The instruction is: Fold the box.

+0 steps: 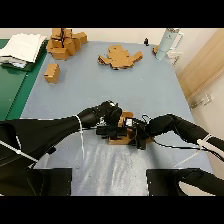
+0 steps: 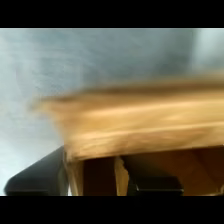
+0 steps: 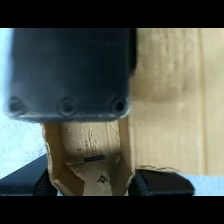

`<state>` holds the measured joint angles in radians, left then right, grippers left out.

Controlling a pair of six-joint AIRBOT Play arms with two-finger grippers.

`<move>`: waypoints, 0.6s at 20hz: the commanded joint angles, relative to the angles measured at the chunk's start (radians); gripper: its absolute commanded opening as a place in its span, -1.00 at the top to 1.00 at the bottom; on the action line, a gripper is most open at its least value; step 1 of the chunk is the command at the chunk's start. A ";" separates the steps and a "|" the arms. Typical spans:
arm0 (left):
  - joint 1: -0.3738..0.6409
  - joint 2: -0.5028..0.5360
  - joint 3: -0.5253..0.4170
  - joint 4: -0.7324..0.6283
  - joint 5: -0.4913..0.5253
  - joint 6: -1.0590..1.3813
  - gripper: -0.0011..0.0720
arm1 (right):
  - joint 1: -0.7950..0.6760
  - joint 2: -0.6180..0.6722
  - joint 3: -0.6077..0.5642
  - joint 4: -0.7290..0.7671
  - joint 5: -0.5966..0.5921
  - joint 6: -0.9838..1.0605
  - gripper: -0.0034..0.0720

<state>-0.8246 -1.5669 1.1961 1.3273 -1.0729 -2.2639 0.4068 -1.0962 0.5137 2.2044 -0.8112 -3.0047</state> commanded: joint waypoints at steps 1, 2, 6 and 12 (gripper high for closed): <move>0.003 0.003 0.001 0.018 -0.047 -0.004 -0.10 | 0.000 0.000 0.000 -0.001 -0.002 0.002 -0.45; 0.004 0.007 0.004 0.019 -0.049 -0.004 -0.10 | 0.000 0.000 0.000 -0.001 -0.002 0.002 -0.45; 0.040 0.021 0.051 0.018 -0.134 0.000 -0.11 | 0.000 0.000 0.000 -0.001 -0.002 0.002 -0.45; 0.180 0.022 0.163 -0.121 -0.292 0.162 -0.11 | 0.000 0.000 0.000 -0.001 -0.002 0.002 -0.45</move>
